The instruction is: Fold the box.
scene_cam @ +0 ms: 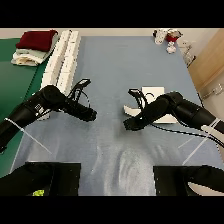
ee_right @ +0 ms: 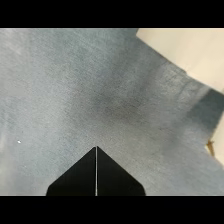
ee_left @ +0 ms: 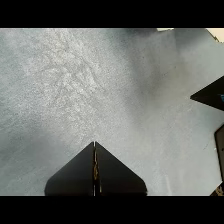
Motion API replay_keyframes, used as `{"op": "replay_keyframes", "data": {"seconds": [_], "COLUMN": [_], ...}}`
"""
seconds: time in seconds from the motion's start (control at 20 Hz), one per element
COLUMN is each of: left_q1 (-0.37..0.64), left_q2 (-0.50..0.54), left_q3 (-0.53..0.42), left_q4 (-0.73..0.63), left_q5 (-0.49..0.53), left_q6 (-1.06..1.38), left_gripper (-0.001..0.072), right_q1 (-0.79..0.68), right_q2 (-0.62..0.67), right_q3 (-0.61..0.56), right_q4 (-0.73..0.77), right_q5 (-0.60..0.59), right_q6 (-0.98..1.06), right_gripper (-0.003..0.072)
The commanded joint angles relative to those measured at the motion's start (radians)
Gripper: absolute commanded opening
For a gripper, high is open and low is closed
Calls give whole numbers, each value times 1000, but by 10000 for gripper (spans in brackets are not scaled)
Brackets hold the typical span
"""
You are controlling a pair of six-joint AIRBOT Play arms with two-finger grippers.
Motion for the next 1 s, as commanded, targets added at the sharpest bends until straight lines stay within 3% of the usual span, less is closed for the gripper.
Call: {"op": "replay_keyframes", "data": {"seconds": [0.0, 0.25, 0.3, 0.5, 0.55, 0.65, 0.7, 0.75, 0.95], "left_q1": [0, 0, 0, 0, 0, 0, 0, 0, 0], "left_q2": [0, 0, 0, 0, 0, 0, 0, 0, 0], "left_q3": [0, 0, 0, 0, 0, 0, 0, 0, 0], "left_q4": [0, 0, 0, 0, 0, 0, 0, 0, -2], "left_q5": [0, 0, 0, 0, 0, 1, 2, 3, 68], "left_q6": [0, 0, 0, 0, 0, 0, 0, 0, -1], "left_gripper": [14, 14, 14, 14, 13, 14, 14, 14, 14], "right_q1": [1, 0, 0, -60, -118, -275, -364, -466, -855], "right_q2": [1, 1, 1, 1, 0, 0, 0, 0, -24], "right_q3": [0, 0, 0, 33, 56, 105, 127, 149, 217], "right_q4": [0, 1, -5, -217, -261, -299, -303, -301, -262], "right_q5": [0, -63, -96, -126, -145, -186, -201, -209, -214], "right_q6": [0, 0, 1, 170, 195, 192, 191, 169, 29], "right_gripper": [4, 16, 63, 85, 184, 259, 433, 489, 489]}}
